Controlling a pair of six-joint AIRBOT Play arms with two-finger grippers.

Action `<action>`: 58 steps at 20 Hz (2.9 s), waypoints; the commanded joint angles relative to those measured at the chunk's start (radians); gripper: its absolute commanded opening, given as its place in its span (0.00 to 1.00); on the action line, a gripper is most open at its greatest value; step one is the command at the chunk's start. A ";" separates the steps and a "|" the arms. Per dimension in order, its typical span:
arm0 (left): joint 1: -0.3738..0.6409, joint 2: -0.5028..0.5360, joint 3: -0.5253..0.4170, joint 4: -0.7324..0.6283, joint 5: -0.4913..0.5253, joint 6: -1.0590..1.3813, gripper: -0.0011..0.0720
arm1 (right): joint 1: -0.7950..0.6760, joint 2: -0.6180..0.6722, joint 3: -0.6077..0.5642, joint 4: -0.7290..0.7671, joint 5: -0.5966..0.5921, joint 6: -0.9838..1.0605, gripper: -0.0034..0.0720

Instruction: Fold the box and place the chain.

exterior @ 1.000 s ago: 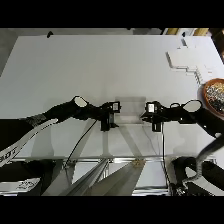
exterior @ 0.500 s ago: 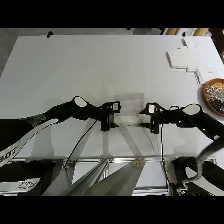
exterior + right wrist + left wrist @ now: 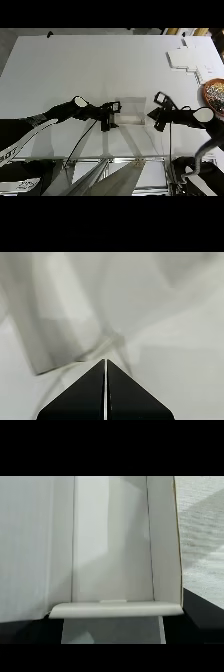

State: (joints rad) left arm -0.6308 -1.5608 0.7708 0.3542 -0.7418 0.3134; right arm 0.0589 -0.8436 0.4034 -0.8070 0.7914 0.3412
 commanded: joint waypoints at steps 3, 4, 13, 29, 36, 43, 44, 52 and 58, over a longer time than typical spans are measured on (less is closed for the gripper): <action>0.000 0.000 0.000 0.000 0.001 0.001 0.41 | -0.259 0.030 0.037 -0.123 -0.033 0.667 0.07; 0.000 0.000 0.000 0.000 0.000 0.001 0.41 | -0.283 0.019 0.037 -0.192 -0.030 0.732 0.07; 0.000 0.000 0.000 0.000 0.000 0.001 0.41 | -0.136 -0.216 0.037 -0.238 0.083 0.859 0.07; 0.000 0.000 0.000 0.000 0.000 0.001 0.41 | -0.050 -0.122 0.037 0.088 0.188 0.737 0.32; 0.000 0.000 0.000 0.000 0.000 0.001 0.41 | -0.050 -0.122 0.037 0.092 0.224 0.703 0.42; 0.000 0.000 0.000 0.000 0.000 0.001 0.41 | 0.081 -0.123 0.037 0.096 0.114 0.716 0.54; 0.000 0.000 0.000 0.000 0.000 0.001 0.41 | 0.111 -0.124 0.039 0.064 0.069 0.777 0.54; 0.000 0.000 0.000 0.000 0.000 0.001 0.41 | 0.293 -0.223 0.207 -0.372 0.054 1.275 0.60; 0.000 0.000 0.000 0.000 -0.002 0.001 0.41 | 0.386 -0.286 0.229 -0.468 0.090 1.467 0.59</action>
State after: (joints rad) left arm -0.6308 -1.5608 0.7708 0.3542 -0.7422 0.3145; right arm 0.4023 -1.1069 0.6205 -1.1957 0.8665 1.6825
